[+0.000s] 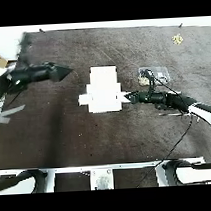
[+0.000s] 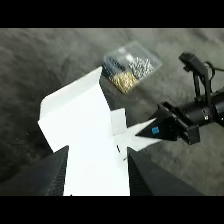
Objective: Fold the box and place the chain.
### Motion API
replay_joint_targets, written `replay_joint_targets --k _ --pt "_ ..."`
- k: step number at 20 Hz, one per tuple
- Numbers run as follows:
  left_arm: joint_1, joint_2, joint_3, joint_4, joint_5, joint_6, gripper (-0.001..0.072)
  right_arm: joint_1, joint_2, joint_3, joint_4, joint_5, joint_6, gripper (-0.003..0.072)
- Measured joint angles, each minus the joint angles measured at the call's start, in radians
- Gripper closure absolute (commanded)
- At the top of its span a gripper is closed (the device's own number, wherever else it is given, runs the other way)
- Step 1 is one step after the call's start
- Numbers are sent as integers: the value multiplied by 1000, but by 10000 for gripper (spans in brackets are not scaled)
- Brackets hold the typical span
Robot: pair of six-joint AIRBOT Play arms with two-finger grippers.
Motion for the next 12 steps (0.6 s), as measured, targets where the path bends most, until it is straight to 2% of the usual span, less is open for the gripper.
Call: replay_joint_targets --k 4,6,9,12 --pt "-74 -330 365 192 -116 -183 292 0 0 0 0 0 -3 685" --pt "-95 -457 503 261 -180 -243 291 0 0 0 0 1 -3 685" --pt "-107 -599 649 319 -236 -295 292 0 0 0 0 1 -5 685" --pt "-114 -696 750 343 -286 -319 292 0 0 0 0 11 -14 685"
